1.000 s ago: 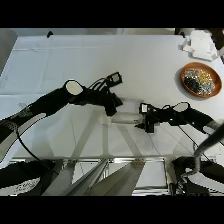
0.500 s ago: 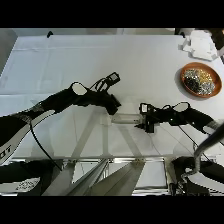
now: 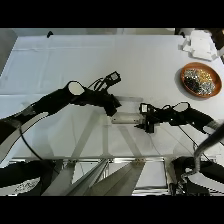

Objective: Fold the box and place the chain.

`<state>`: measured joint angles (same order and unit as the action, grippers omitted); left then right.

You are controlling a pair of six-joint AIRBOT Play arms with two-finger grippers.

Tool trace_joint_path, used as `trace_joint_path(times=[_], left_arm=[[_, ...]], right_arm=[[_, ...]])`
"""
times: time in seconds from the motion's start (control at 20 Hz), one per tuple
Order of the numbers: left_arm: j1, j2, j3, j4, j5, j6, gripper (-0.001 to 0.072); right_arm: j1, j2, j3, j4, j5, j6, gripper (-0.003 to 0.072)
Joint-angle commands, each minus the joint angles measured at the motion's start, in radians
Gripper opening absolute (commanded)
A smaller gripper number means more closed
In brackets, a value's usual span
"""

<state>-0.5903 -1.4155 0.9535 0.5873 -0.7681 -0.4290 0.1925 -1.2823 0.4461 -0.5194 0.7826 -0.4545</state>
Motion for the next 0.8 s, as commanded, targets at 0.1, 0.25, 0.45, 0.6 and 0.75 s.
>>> trace_joint_path(times=[0.1, 0.25, 0.45, 0.6, 0.75], left_arm=[[0.081, 0.146, 0.000, 0.372, -0.263, -0.125, 0.0001], [0.106, 0.152, -0.008, 0.460, -0.430, -0.078, 0.0001], [0.102, 0.129, -0.040, 0.433, -0.451, 0.162, 0.0007], [0.102, 0.070, -0.040, 0.366, -0.413, 0.283, 0.0010], [0.102, -0.008, -0.040, 0.280, -0.352, 0.394, 0.0010]], right_arm=[[0.001, 0.000, 0.000, 0.001, 0.000, 0.001, 0.0326], [0.001, 0.000, 0.000, 0.001, -0.001, 0.001, 0.0326], [0.001, 0.000, 0.000, 0.001, 0.000, 0.001, 0.0326], [0.001, 0.000, 0.000, 0.001, -0.001, 0.001, 0.0326], [0.001, 0.000, 0.000, 0.001, -0.001, 0.001, 0.0326]])
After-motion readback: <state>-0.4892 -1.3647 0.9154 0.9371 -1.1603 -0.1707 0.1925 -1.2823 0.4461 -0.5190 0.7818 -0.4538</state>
